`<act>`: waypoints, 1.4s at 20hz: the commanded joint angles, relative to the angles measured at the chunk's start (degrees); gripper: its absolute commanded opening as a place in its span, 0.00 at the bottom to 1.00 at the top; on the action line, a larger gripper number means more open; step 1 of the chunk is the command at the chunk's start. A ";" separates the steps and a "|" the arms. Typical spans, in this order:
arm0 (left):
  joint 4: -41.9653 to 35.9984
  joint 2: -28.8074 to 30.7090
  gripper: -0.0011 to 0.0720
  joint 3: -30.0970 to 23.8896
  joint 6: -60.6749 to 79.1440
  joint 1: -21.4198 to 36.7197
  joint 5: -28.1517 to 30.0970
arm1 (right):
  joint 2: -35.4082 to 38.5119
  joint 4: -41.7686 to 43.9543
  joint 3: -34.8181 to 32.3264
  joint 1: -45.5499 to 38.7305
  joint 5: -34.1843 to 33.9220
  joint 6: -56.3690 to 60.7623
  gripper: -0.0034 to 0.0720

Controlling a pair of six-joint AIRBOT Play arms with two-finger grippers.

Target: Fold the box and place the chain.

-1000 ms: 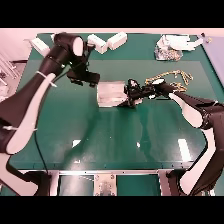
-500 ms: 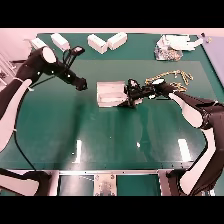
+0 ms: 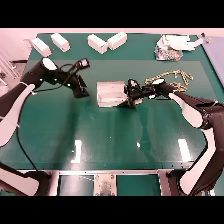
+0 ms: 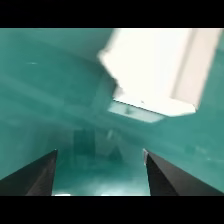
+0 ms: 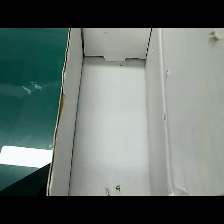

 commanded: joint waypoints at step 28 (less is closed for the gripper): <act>-20.04 -11.39 1.00 -0.74 26.12 0.57 -6.86 | 0.02 0.02 0.02 0.00 0.00 0.00 0.82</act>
